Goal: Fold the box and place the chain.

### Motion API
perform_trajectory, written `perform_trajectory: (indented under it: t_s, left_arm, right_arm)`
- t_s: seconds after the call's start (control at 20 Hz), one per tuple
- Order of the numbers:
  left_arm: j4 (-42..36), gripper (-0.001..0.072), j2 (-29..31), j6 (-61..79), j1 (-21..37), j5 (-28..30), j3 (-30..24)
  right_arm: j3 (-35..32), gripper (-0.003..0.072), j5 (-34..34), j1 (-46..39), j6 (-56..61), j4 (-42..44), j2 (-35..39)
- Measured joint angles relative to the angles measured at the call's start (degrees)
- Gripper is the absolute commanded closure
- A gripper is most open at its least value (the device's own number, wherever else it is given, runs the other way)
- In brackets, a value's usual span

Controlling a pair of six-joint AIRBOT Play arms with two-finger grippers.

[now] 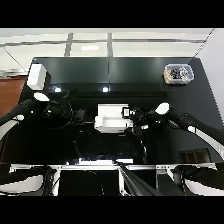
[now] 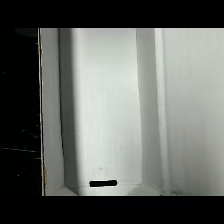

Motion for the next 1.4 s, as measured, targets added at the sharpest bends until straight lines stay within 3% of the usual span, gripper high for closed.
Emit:
perform_trajectory:
  t_s: [0.25, 0.35, 0.4, 0.8, 0.95, 1.4]
  left_arm:
    - [0.7, 0.0094, -0.1, -3.9, -3.2, -0.9, 3.7]
    - [1.6, 0.0235, -0.1, -6.8, -5.7, 0.0, 4.4]
    - [2.0, 0.0248, -0.1, -8.0, -6.8, 0.2, 4.7]
    - [11.0, 0.0249, -0.2, -22.2, -15.3, 3.2, 8.7]
    - [16.9, 0.0324, -0.2, -29.2, -17.9, 5.0, 10.1]
    - [30.9, 0.0324, -0.4, -46.2, -23.9, 8.2, 12.1]
  right_arm:
    - [0.0, 0.0451, 0.0, 0.0, 0.0, 0.0, 0.0]
    - [0.0, 0.0451, 0.0, 0.0, 0.0, 0.0, 0.0]
    - [0.0, 0.0451, 0.0, 0.0, 0.0, 0.0, 0.0]
    - [0.0, 0.0451, 0.0, 0.0, 0.0, 0.0, 0.0]
    - [0.0, 0.0451, 0.0, 0.0, 0.0, 0.0, 0.0]
    - [0.0, 0.0451, 0.0, 0.0, 0.0, 0.0, 0.0]
